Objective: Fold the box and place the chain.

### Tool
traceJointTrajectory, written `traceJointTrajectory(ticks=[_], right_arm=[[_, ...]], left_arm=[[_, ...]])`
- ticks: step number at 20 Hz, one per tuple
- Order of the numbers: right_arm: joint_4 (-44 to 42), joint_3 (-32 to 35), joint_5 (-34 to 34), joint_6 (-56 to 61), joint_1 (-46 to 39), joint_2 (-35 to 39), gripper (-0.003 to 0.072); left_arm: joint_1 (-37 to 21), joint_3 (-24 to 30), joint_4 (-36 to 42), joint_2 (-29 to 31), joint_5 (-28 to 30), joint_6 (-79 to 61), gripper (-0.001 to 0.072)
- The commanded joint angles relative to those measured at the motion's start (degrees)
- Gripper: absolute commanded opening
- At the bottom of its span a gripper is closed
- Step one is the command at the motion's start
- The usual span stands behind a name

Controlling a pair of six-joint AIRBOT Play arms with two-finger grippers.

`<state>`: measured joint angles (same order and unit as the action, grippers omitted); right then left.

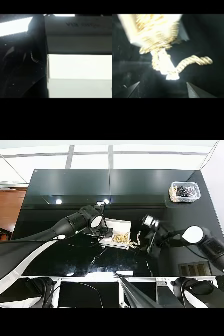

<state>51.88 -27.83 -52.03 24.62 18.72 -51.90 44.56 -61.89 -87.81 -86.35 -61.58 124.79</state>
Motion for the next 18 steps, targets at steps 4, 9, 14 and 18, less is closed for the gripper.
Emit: traceJointTrajectory(ticks=[4, 9, 14, 18], right_arm=[[-10.19, 2.56, 10.88, -21.9, 3.69, -5.88, 0.072], [-12.68, 2.54, 19.98, -23.8, 7.08, -10.8, 0.072], [-12.66, 2.56, 21.0, -23.3, 10.32, -11.47, 0.072], [-12.22, 2.56, 21.05, -20.57, 10.32, -11.47, 0.072]], left_arm=[[-0.02, 0.02, 0.0, -0.02, 0.04, -0.02, 0.0029], [-0.02, 0.02, -0.02, -0.02, 0.04, -0.02, 0.0029], [-0.02, 0.02, -0.02, -0.02, 0.04, -0.02, 0.0029], [-0.02, 0.02, 0.0, -0.02, 0.04, -0.02, 0.0029]])
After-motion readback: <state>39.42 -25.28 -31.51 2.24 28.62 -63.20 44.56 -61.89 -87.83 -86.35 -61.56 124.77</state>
